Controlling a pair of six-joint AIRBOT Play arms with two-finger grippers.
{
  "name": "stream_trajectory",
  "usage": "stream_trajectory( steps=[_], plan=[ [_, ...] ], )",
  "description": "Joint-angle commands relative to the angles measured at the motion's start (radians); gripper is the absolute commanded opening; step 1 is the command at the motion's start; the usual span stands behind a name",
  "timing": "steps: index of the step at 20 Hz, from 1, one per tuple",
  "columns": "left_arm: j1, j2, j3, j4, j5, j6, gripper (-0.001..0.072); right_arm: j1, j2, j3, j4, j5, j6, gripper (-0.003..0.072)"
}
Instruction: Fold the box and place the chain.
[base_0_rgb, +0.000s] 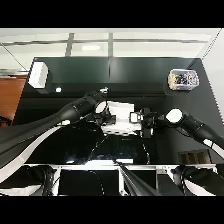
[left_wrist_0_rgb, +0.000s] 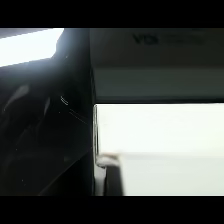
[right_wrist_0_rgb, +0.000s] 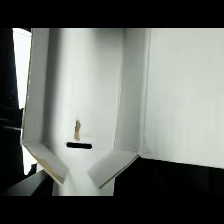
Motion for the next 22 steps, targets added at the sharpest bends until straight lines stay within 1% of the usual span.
stream_trajectory(
  steps=[1,3,4,7,8,9,10,11,12,14,17,22],
  plan=[
    [0.000,-0.005,0.000,0.005,-0.002,-0.009,0.0025,-0.001,0.023,0.001,-0.047,0.036,0.003,0.0663],
    [0.000,-0.005,0.000,0.005,-0.003,-0.009,0.0025,-0.001,0.023,0.001,-0.030,0.037,0.002,0.0662],
    [0.000,-0.005,0.000,0.005,-0.003,-0.008,0.0025,0.000,0.023,0.001,-0.012,0.040,0.003,0.0594],
    [0.000,-0.005,0.000,0.005,-0.003,-0.008,0.0026,0.005,0.023,0.001,0.040,0.042,0.002,0.0584],
    [0.000,-0.005,0.000,0.005,-0.003,-0.008,0.0026,0.007,0.021,0.001,0.042,0.042,0.003,0.0535],
    [0.000,-0.005,0.000,0.005,-0.003,-0.008,0.0026,0.013,0.018,0.000,0.043,0.042,0.016,0.0400],
    [0.000,-0.005,0.000,0.005,-0.003,-0.008,0.0026,0.020,0.016,0.000,0.051,0.038,0.034,0.0389],
    [0.000,-0.005,0.000,0.005,-0.003,-0.008,0.0025,0.026,0.015,0.000,0.064,0.038,0.061,0.0220],
    [0.000,-0.005,0.000,0.005,-0.005,-0.008,0.0026,0.027,0.013,0.000,0.072,0.037,0.092,0.0196],
    [0.000,-0.005,0.000,0.005,-0.005,-0.008,0.0026,0.029,0.000,0.000,0.105,0.024,0.123,0.0196],
    [0.000,-0.005,0.000,0.004,-0.006,-0.008,0.0026,0.051,-0.026,0.000,0.243,-0.008,0.122,0.0198],
    [0.000,-0.005,0.000,0.001,-0.013,-0.008,0.0026,0.083,-0.061,0.000,0.247,-0.052,0.145,0.0200]
  ],
)
